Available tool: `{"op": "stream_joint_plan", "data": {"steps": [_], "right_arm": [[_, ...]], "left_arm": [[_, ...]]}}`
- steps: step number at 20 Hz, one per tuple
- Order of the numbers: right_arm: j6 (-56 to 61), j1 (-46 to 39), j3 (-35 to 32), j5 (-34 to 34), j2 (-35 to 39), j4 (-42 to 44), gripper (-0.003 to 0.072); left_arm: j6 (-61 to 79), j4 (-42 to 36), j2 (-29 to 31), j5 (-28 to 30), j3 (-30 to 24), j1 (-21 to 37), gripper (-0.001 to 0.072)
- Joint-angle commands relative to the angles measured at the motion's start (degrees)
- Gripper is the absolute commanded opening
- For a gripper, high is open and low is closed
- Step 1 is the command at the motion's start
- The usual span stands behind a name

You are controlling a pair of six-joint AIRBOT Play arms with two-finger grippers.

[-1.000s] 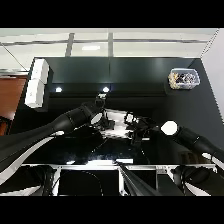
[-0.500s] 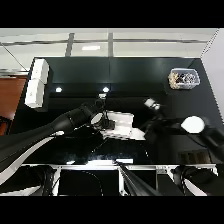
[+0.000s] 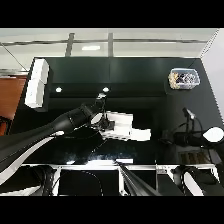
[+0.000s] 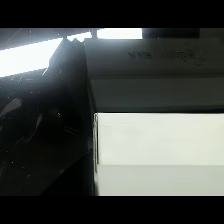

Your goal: Fold the box and place the chain.

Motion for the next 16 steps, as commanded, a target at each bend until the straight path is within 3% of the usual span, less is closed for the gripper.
{"op": "stream_joint_plan", "data": {"steps": [1, 9, 14, 15, 16], "right_arm": [[-2.95, 1.2, -6.01, -6.29, -3.19, 12.83, 0.0011], [-17.11, 12.11, -5.7, -13.18, -15.06, 34.07, 0.0011], [-20.92, 12.35, 0.11, -7.91, -15.54, 34.8, 0.0016], [-20.9, 12.7, 1.36, -7.13, -15.54, 34.77, 0.014], [-20.92, 13.31, 2.4, -6.69, -15.54, 34.75, 0.0311]], "left_arm": [[0.0, 0.02, -0.02, -0.02, 0.02, 0.04, 0.0026], [0.0, 0.02, -0.02, -0.02, 0.02, 0.04, 0.0026], [0.0, 0.02, -0.02, -0.04, 0.02, 0.04, 0.0026], [0.0, 0.02, -0.02, -0.02, 0.02, 0.04, 0.0026], [0.0, 0.02, -0.02, -0.04, 0.02, 0.04, 0.0026]]}}
